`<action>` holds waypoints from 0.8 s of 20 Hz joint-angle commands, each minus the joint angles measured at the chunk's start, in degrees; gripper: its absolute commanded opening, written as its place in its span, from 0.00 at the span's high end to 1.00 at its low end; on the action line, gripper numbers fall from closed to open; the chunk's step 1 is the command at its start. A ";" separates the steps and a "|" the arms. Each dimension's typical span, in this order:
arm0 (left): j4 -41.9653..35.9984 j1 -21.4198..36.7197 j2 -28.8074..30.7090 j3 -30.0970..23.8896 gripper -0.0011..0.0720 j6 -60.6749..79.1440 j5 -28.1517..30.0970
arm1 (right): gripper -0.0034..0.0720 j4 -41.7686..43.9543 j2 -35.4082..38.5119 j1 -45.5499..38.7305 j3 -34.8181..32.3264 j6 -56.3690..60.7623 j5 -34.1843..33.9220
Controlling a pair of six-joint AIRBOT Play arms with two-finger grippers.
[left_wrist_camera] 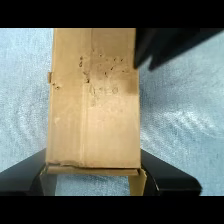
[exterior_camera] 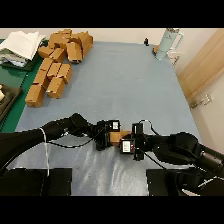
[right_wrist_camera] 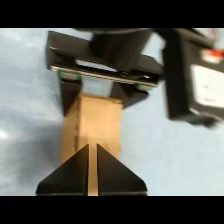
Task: Fold the box.
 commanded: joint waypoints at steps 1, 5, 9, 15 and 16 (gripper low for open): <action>0.02 0.04 0.00 0.00 0.55 0.00 0.00 | 0.94 -1.99 0.87 -2.03 -0.02 0.07 -0.33; 0.02 0.04 0.00 0.00 0.55 0.00 0.00 | 0.95 1.53 -1.14 -2.32 -0.02 0.02 -0.66; 0.00 0.04 0.02 0.00 0.55 0.00 0.00 | 0.95 3.48 -2.73 -2.32 -0.02 0.02 -2.78; 0.00 0.04 0.00 0.00 0.55 0.00 0.00 | 0.95 3.61 -4.66 -2.32 -0.44 0.00 -2.89; 0.02 0.04 0.00 0.00 0.55 0.00 0.00 | 0.94 3.61 -4.85 -2.32 -0.44 0.02 -2.89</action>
